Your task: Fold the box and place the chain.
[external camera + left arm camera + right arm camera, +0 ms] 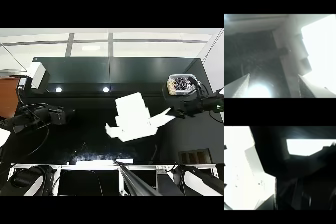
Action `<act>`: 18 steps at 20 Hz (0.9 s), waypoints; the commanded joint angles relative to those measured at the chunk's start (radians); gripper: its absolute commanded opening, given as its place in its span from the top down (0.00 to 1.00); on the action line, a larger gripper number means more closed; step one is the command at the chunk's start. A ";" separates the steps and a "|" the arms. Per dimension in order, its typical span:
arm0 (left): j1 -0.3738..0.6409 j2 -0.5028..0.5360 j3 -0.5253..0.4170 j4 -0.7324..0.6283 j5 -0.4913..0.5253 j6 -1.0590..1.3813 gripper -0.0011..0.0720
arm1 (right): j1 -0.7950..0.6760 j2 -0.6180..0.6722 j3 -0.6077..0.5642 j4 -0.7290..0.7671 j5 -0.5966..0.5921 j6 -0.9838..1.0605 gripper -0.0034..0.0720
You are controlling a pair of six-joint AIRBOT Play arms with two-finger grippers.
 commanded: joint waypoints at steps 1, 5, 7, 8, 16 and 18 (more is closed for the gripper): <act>0.002 -0.019 0.000 -0.088 -0.049 0.000 0.04 | 0.192 0.191 -0.098 0.023 -0.238 0.035 0.92; 0.004 -0.149 0.000 -0.233 -0.067 0.001 0.04 | 0.352 0.419 -0.313 0.024 -0.491 0.056 0.92; 0.010 -0.256 0.000 -0.263 -0.073 0.007 0.04 | 0.401 0.488 -0.402 0.026 -0.553 0.082 0.92; 0.021 -0.316 0.000 -0.288 -0.079 0.046 0.04 | 0.415 0.500 -0.428 0.026 -0.557 0.087 0.92; 0.131 -0.780 0.053 -0.824 -0.264 0.747 0.04 | 0.453 0.500 -0.444 0.066 -0.542 0.090 0.92; 0.110 -0.866 0.095 -0.824 -0.277 0.744 0.04 | 0.453 0.500 -0.444 0.080 -0.534 0.090 0.92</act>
